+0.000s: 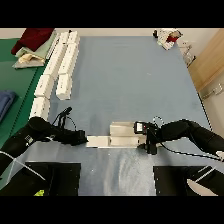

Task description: Fold the box.

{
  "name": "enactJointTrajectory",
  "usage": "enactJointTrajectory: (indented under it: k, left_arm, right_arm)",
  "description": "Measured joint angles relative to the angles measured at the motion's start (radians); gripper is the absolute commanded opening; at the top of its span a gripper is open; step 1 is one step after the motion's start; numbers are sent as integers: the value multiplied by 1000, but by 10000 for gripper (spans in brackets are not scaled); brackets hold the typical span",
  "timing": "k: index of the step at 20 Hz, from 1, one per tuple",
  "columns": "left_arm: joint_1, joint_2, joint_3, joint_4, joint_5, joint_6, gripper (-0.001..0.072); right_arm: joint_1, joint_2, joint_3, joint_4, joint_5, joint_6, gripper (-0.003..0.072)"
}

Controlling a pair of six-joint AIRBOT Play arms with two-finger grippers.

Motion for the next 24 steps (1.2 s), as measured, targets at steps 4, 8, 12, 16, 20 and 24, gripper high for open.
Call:
enactJointTrajectory:
  k: [4, 8, 12, 16, 20, 24]
  left_arm:
    - [-62, -34, -24, -70, 66, 40, 8]
    - [-84, -1, 2, -85, 74, 41, 8]
    - [-22, 113, 39, 46, 21, -73, 8]
    - [70, 166, 42, 192, -51, -165, 8]
    - [90, 129, 19, 207, -67, -166, 8]
    - [17, 54, 6, 147, 3, -124, 8]
  right_arm:
    - [0, 0, 0, 0, 0, 0, 467]
    - [0, 0, 0, 0, 0, 0, 466]
    - [0, 0, 0, -2, 0, 0, 466]
    - [0, 0, 0, -2, 0, 0, 466]
    - [0, 0, 0, -2, 0, 0, 466]
    - [0, 0, 0, -2, 0, 0, 467]
